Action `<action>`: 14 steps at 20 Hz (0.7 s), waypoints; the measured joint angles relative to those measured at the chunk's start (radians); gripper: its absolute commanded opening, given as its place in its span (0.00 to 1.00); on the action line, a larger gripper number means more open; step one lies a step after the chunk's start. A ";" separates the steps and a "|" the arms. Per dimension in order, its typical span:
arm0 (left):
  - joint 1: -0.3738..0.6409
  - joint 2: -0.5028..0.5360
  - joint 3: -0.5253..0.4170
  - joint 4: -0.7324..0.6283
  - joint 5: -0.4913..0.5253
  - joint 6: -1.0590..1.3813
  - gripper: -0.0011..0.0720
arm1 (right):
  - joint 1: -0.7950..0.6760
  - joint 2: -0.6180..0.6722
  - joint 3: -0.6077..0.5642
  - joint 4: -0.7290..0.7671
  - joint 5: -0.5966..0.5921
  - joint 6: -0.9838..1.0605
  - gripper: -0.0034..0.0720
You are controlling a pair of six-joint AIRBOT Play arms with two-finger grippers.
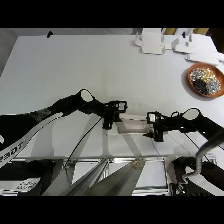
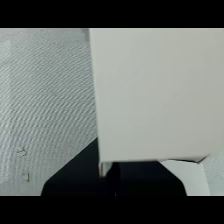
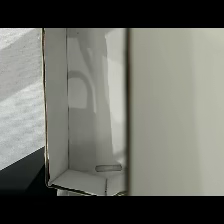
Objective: Fold the box and place the chain.
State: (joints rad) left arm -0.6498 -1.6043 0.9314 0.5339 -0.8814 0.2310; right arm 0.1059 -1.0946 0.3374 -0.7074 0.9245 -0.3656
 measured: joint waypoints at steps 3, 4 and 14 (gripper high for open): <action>0.000 0.000 0.000 -0.001 -0.004 -0.018 0.02 | 0.000 0.000 0.000 0.000 -0.001 0.000 0.66; 0.000 0.004 0.000 0.005 -0.003 -0.038 0.02 | 0.000 0.000 0.000 0.000 -0.003 -0.002 0.66; 0.002 0.119 -0.001 0.209 0.015 -0.290 0.87 | 0.001 0.000 0.000 -0.005 0.004 -0.003 0.66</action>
State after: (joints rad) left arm -0.6483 -1.4853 0.9306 0.7433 -0.8665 -0.0593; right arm 0.1066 -1.0943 0.3370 -0.7120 0.9283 -0.3683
